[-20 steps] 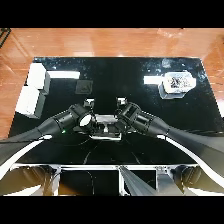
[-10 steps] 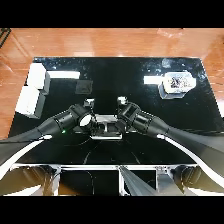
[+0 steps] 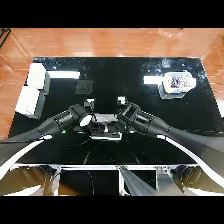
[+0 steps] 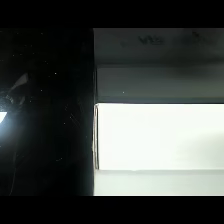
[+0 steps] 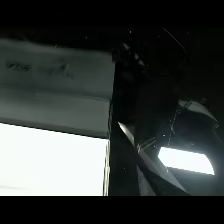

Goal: Fold the box and place the chain.

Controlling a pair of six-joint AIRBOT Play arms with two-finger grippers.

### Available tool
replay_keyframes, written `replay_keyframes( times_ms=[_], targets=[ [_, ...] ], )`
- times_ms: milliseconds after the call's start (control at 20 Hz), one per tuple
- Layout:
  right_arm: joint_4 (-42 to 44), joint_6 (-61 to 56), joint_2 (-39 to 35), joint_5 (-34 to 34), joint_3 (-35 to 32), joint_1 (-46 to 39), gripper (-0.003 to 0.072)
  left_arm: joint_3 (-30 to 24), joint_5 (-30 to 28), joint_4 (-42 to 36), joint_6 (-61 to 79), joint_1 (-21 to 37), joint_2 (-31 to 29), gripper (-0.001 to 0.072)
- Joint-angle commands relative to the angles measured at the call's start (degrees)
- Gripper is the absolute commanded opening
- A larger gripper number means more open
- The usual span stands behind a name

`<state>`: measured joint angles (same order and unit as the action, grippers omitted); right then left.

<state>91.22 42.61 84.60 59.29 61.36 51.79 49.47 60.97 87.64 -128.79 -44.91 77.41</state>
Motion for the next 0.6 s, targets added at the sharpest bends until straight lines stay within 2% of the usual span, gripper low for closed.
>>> replay_keyframes(
  times_ms=[0,200,300,550],
  targets=[
    [0.26,0.28,-1.79,0.44,0.07,-0.15,0.0518,0.0,-0.63,-0.07,-0.2,-0.02,0.0,0.0024],
    [0.44,0.28,-2.05,1.4,0.04,-0.61,0.0516,0.0,-0.52,-0.07,-0.2,0.0,0.0,0.0024],
    [0.46,0.26,-1.68,1.31,0.04,-0.59,0.0471,0.0,-0.52,-0.07,-0.2,-0.02,0.0,0.0024],
    [1.44,-1.09,0.94,1.95,0.04,-0.61,0.0469,0.0,-0.48,-0.07,-0.17,-0.02,0.0,0.0024]
  ],
)
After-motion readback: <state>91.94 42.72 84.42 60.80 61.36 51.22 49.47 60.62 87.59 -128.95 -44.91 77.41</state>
